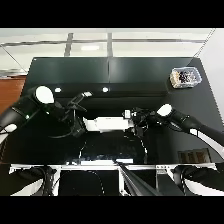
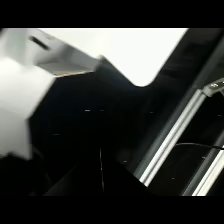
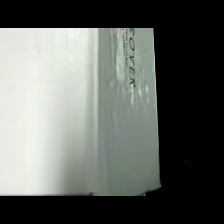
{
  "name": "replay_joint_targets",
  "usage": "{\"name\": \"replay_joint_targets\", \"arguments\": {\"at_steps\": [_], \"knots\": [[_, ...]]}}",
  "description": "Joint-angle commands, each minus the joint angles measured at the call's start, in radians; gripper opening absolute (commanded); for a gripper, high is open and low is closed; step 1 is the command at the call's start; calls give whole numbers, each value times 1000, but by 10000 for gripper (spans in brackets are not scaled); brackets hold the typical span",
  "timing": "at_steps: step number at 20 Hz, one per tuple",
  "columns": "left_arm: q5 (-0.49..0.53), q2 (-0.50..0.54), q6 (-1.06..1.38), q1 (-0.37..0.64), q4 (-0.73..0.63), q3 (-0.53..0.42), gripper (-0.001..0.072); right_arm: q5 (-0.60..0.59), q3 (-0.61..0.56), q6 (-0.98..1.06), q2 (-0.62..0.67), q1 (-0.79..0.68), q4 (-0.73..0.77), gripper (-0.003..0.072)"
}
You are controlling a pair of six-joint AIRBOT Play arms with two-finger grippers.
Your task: Fold the box and place the chain.
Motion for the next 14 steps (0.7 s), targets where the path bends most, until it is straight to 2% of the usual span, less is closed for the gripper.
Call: {"name": "replay_joint_targets", "arguments": {"at_steps": [1,4,6,8,14], "knots": [[150,4,-3,-88,-58,-79,27,0,0,0,-1,0,0,400],[397,4,108,-179,-142,-88,28,0,0,0,0,0,0,400],[539,4,176,-193,-220,-87,31,0,0,0,-1,0,0,400],[606,4,176,-183,-259,-80,32,0,0,0,-1,0,0,400],[744,4,176,-172,-254,-74,30,0,0,0,-1,1,0,400]]}}
